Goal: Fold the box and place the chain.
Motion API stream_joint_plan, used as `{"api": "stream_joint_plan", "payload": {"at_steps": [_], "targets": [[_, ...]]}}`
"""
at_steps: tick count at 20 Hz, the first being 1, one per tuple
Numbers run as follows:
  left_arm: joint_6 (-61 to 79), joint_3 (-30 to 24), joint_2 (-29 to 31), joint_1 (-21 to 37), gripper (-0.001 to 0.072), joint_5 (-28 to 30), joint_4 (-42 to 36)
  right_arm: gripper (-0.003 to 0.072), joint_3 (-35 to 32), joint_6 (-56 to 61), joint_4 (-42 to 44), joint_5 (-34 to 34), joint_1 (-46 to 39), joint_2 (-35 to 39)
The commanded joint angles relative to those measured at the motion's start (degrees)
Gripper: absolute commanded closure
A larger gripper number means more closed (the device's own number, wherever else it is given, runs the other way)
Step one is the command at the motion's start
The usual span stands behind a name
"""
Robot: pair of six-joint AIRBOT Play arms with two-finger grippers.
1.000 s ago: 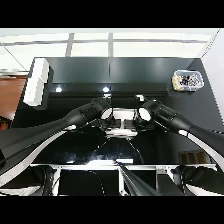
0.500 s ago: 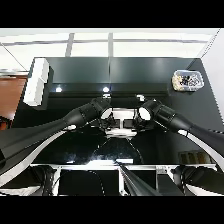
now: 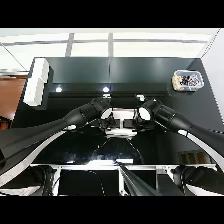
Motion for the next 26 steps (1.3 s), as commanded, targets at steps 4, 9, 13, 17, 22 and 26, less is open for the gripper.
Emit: {"api": "stream_joint_plan", "payload": {"at_steps": [4,9,13,17,22,26], "targets": [[0.1,0.0,0.0,0.0,0.0682,0.1,0.0,0.0230,0.0,-1.4,-0.1,1.1,-1.6,1.7],[0.1,0.0,0.0,0.0,0.0682,0.0,0.0,0.0231,0.0,-8.6,-6.0,5.5,-1.9,17.7],[0.1,0.0,0.0,0.0,0.0682,0.1,0.0,0.0232,-0.5,-9.0,-40.8,19.8,-3.5,28.0],[0.1,0.0,0.0,0.0,0.0682,0.3,0.0,0.0224,-1.3,-8.2,-51.0,3.9,-24.2,27.5],[0.1,0.0,0.0,0.0,0.0682,0.5,0.0,-0.0034,2.3,-8.3,-27.3,-27.5,-48.5,15.3],[0.1,0.0,0.0,0.0,0.0682,0.9,0.0,-0.0034,22.8,-16.2,-19.6,-13.5,-52.4,-5.4]]}}
